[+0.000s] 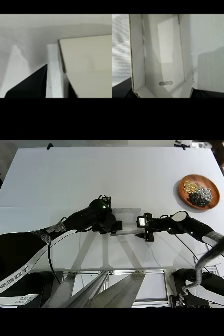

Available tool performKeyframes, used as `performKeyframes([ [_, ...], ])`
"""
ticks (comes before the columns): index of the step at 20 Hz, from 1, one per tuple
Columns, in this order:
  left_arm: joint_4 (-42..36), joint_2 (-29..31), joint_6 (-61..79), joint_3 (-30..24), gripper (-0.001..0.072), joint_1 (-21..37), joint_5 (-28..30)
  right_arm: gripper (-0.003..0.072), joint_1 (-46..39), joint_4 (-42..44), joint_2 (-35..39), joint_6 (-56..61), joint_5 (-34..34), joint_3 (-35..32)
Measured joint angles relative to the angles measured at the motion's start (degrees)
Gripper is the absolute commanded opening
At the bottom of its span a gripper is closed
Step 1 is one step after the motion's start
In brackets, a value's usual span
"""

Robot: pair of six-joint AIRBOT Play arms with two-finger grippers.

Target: Fold the box and place the chain.

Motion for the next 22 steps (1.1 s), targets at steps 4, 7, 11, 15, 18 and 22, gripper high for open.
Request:
performKeyframes([
  [4, 0.55, 0.00, -0.17, 0.00, 0.0183, 0.00, 0.00, 0.0479, 0.00, 0.00, 0.00, 0.13, -0.02, 0.00],
  [7, 0.76, 0.00, -0.20, 0.00, 0.0141, -0.02, -0.57, 0.0479, 0.02, 0.09, 0.00, 0.17, -0.09, 0.00],
  [11, 1.22, -0.17, -0.24, 0.02, 0.0007, -0.02, -1.42, 0.0479, 0.02, 0.09, 0.00, 0.20, -0.20, 0.00],
  [15, 0.61, -0.79, 0.42, 0.07, 0.0005, 0.00, -1.44, 0.0479, -0.02, 0.07, 0.00, 0.20, 0.00, 0.02],
  [18, -0.04, -0.98, 0.90, 0.04, 0.0021, 0.00, -1.36, 0.0479, -0.02, 0.04, 0.00, 0.20, -0.04, 0.02],
  [22, -0.63, -1.16, 1.33, -0.04, 0.0163, 0.02, -1.44, 0.0479, 0.00, -0.07, -0.02, 0.11, -0.24, 0.02],
])
